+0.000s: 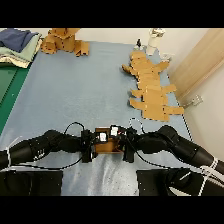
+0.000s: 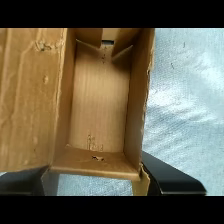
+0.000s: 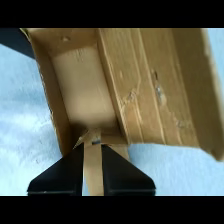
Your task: Fold the box.
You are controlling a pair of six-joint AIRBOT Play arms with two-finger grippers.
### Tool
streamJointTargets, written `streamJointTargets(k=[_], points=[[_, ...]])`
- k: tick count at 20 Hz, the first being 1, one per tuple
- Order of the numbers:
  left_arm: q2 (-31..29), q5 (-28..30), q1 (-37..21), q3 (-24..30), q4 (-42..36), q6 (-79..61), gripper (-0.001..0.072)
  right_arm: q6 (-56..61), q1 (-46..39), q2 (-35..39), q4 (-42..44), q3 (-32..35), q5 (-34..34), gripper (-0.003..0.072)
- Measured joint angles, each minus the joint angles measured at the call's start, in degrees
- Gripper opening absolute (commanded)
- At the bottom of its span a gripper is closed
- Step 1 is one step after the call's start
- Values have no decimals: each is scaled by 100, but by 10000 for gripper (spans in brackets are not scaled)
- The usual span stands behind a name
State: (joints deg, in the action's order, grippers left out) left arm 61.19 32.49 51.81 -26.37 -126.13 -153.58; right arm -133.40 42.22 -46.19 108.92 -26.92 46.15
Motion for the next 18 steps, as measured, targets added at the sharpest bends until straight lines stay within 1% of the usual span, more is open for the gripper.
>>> streamJointTargets(k=[1,2,3,4,5,6,10,11,12,13,14,16,18], points=[[0,0,0,0,0,0,514,-81,0,0,94,39,-107,162],[0,0,0,0,-2,0,514,-153,0,-4,175,68,-201,225],[0,0,0,0,-2,2,514,-205,0,-11,256,103,-289,421],[0,0,0,0,-2,0,514,-249,0,-15,317,133,-341,532],[0,2,0,0,0,-4,514,-280,0,-20,345,164,-404,537],[-2,2,0,0,0,-4,514,-306,0,-22,389,197,-444,587],[-2,2,0,0,0,-4,514,-356,0,-24,503,293,-487,589],[-2,0,0,0,0,-7,514,-358,0,-24,514,306,-490,570],[-2,0,0,0,0,-4,514,-363,0,-24,527,317,-496,454],[-2,0,0,0,-2,-2,514,-358,0,-20,531,326,-494,129],[0,0,0,0,-7,2,514,-293,2,7,553,332,-400,14],[0,-2,0,0,-13,7,514,68,4,129,501,306,-144,3],[0,-4,0,0,-11,11,514,973,-20,350,227,232,256,2]])
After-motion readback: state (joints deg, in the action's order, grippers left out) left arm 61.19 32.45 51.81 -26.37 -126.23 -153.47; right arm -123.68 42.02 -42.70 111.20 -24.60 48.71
